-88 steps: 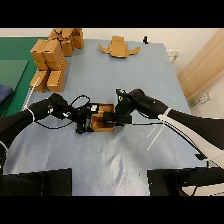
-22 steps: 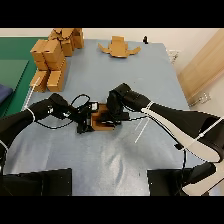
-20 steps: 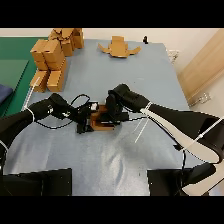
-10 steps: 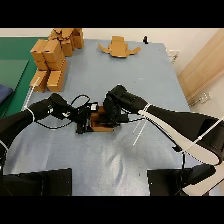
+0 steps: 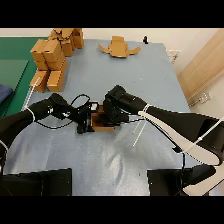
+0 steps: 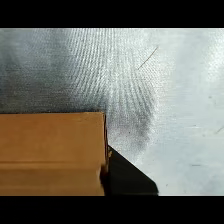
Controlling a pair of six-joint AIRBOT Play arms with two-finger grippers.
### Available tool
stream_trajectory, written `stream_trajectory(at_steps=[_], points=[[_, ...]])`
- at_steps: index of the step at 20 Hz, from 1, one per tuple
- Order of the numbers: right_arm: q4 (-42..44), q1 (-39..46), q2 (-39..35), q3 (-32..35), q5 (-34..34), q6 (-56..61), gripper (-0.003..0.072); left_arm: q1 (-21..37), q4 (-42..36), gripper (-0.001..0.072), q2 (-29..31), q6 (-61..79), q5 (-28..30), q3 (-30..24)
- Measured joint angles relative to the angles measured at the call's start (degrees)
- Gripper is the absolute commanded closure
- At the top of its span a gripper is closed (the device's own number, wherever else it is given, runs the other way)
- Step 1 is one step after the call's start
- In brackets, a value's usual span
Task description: Fold the box.
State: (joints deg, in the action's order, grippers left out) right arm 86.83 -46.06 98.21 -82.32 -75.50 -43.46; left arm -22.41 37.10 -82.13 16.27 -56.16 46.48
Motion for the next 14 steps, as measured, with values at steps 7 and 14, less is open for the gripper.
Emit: stream_trajectory(at_steps=[7,14], points=[[0.07,0.11,-0.96,0.02,0.55,-0.92,0.0377,-0.02,0.31,0.0566,0.00,0.20,-0.37,0.00],[2.29,0.22,-4.61,0.07,1.03,-3.72,0.0377,-0.02,0.20,0.0566,0.00,0.20,-0.04,0.00]])
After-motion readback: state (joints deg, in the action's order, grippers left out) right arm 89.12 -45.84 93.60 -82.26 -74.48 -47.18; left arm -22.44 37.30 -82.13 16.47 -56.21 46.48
